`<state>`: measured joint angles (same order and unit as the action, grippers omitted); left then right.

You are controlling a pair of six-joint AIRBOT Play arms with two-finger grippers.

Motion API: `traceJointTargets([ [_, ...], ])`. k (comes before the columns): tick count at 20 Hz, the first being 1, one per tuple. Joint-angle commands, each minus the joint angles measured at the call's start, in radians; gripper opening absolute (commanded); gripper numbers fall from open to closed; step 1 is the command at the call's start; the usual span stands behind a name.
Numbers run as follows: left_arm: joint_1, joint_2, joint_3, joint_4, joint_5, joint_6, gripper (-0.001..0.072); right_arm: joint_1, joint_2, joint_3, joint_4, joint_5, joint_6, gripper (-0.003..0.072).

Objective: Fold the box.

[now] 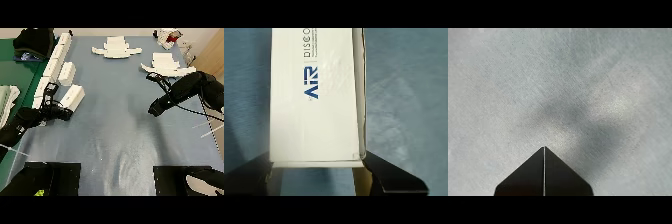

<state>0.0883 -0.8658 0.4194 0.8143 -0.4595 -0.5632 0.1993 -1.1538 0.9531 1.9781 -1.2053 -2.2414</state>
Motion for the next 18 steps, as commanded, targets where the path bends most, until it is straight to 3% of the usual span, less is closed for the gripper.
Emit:
traceJointTargets([
  [1,0.038,-0.101,0.029,0.02,0.141,-0.04,0.0512,0.0,0.0,0.001,0.0,0.0,0.0,0.0004],
  [8,0.038,-0.354,0.226,0.02,0.174,-0.067,0.0512,0.0,0.0,0.001,0.0,0.0,0.0,0.0004],
  [18,0.036,-0.629,0.544,0.02,0.168,-0.093,0.0512,0.0,0.0,0.001,0.0,0.0,0.0,0.0004],
])
